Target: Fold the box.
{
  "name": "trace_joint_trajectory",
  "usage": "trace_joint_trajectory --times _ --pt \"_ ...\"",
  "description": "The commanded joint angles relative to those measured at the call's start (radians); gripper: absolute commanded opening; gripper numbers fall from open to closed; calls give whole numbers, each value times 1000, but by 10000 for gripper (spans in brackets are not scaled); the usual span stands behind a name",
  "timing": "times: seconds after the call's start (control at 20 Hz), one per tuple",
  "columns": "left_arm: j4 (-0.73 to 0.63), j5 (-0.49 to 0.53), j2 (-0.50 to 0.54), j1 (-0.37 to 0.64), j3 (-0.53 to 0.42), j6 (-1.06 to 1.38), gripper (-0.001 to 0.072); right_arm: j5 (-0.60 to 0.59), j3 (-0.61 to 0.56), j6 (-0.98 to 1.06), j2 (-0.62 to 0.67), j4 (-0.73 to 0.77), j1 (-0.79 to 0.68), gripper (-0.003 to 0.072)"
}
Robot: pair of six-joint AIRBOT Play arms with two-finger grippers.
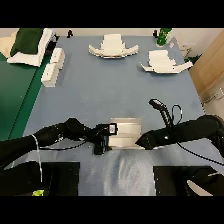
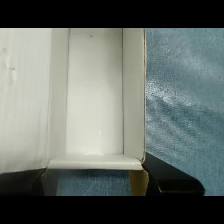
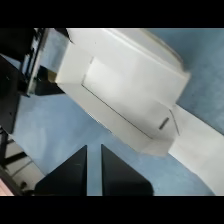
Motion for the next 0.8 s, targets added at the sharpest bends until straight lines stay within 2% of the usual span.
trace_joint_trajectory --times 0.0,0.1,0.15,0.25,0.35,0.55,0.75 --pt "0 0 0 0 1 0 383 266 19 72 -108 117 43 78" --pt "0 0 0 0 1 0 383 346 78 58 -219 73 41 52" --pt "0 0 0 0 1 0 383 361 115 56 -282 31 41 2" --pt "0 0 0 0 1 0 383 354 171 53 -405 -41 41 2" --pt "0 0 0 0 1 0 383 349 185 16 -499 -31 43 2" --pt "0 0 0 0 1 0 383 347 180 -64 -593 -18 64 1" --pt "0 0 0 0 1 0 383 354 180 -87 -600 -21 77 2"
